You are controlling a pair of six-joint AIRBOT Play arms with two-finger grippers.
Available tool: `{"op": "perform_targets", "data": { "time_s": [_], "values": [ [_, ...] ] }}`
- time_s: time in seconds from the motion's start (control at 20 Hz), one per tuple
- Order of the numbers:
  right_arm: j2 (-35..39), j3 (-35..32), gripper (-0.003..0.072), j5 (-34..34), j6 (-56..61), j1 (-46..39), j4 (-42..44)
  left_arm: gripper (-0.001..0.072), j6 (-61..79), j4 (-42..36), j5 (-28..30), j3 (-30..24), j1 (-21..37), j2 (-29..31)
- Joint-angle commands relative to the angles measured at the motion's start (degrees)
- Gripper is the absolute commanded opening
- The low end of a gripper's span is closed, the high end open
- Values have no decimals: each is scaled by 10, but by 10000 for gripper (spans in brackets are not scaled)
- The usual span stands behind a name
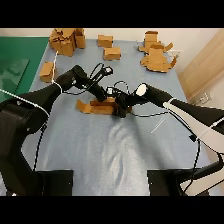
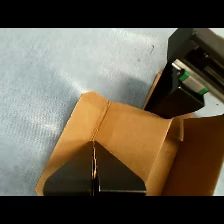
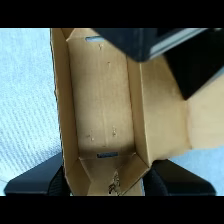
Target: Fold the box.
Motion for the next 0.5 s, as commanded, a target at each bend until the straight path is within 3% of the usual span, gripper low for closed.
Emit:
{"op": "perform_targets", "data": {
  "time_s": [0.0, 0.25, 0.45],
  "values": [
    [0, 0, 509, -2, -1, 0, 0, 13, -14, 22, -7, 16, 2, -6],
    [0, 0, 508, -2, -1, 0, -1, 13, -53, 10, -87, 108, 20, 35],
    [0, 0, 509, -2, -1, -1, -1, 13, -65, 10, -167, 116, 79, 126]
  ]
}}
